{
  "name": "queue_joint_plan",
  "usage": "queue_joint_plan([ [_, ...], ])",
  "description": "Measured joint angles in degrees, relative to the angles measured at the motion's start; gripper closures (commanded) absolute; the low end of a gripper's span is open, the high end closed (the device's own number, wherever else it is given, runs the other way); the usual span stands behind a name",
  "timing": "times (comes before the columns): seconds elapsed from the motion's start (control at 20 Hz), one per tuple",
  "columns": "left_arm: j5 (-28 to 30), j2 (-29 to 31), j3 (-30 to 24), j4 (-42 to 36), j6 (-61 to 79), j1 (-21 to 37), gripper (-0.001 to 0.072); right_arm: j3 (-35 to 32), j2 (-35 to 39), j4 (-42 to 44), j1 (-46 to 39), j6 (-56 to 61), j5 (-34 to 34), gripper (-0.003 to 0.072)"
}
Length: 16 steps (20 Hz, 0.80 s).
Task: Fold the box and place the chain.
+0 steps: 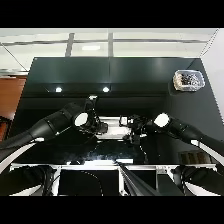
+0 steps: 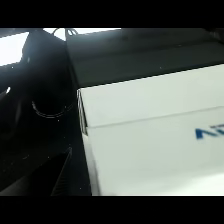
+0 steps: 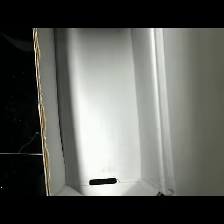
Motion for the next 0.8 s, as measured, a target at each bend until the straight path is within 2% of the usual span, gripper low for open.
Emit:
queue_joint_plan([
  [0.1,-0.7,-1.2,0.9,2.1,-2.7,-1.3,0.0359,0.0,0.0,0.0,0.0,0.0,0.0,0.0275],
  [0.2,-0.9,-2.6,2.0,4.0,-4.9,-2.3,0.0440,0.0,0.0,0.0,0.0,0.0,0.0,0.0275],
  [0.65,-3.0,-7.3,6.2,6.8,-7.6,-3.2,0.0453,0.0,0.0,0.0,0.0,0.0,0.0,0.0275],
  [0.7,-3.5,-7.5,6.3,6.8,-7.7,-3.2,0.0538,0.0,0.0,0.0,0.0,0.0,0.0,0.0275],
  [0.75,-4.0,-7.5,6.3,7.0,-7.8,-3.2,0.0569,0.0,0.0,0.0,0.0,0.0,0.0,0.0275],
  [0.8,-4.2,-7.6,6.4,7.1,-7.8,-3.2,0.0666,0.0,0.0,0.0,0.0,0.0,0.0,0.0275],
])
